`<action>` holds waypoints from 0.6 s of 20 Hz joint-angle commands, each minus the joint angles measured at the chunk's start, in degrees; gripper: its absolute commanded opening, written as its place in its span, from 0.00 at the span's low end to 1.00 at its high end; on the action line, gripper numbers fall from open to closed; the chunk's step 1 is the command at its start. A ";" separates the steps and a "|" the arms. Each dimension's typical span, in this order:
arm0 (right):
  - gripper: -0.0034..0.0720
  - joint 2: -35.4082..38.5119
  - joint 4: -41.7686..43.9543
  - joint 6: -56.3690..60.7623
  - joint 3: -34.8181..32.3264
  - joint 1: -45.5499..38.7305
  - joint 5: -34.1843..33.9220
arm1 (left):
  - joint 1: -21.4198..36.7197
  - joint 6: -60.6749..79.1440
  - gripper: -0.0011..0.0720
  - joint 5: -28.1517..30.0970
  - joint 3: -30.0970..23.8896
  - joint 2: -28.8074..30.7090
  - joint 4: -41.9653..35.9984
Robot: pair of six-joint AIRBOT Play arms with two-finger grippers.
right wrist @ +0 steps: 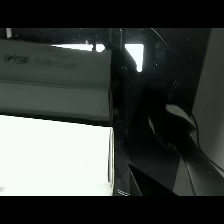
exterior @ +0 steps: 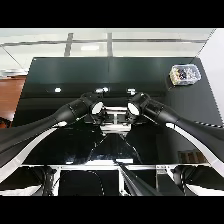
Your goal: Fold the box and place the chain.
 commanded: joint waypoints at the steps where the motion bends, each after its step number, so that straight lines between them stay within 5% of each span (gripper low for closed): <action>1: 0.28 -0.63 0.24 0.59 0.04 0.07 0.04 | 0.00 -0.02 0.05 0.02 0.04 0.00 0.02; 3: 0.19 -0.63 0.24 0.70 0.04 0.07 -0.02 | 0.00 0.00 0.05 0.02 0.04 0.00 0.04; 4: 0.06 -0.63 0.17 0.81 0.04 0.07 0.02 | 0.00 0.00 0.05 0.02 0.04 0.00 0.04; 9: 0.09 -0.63 1.03 0.87 0.04 0.07 -0.02 | 0.00 0.00 0.05 0.04 0.04 0.00 0.04; 10: 0.29 -0.63 1.07 1.18 0.04 0.07 -0.04 | 0.00 -0.02 0.05 0.02 0.04 0.00 0.04; 12: 0.27 -0.63 1.07 1.18 0.04 0.07 0.00 | 0.00 0.00 0.05 0.02 0.04 0.00 0.04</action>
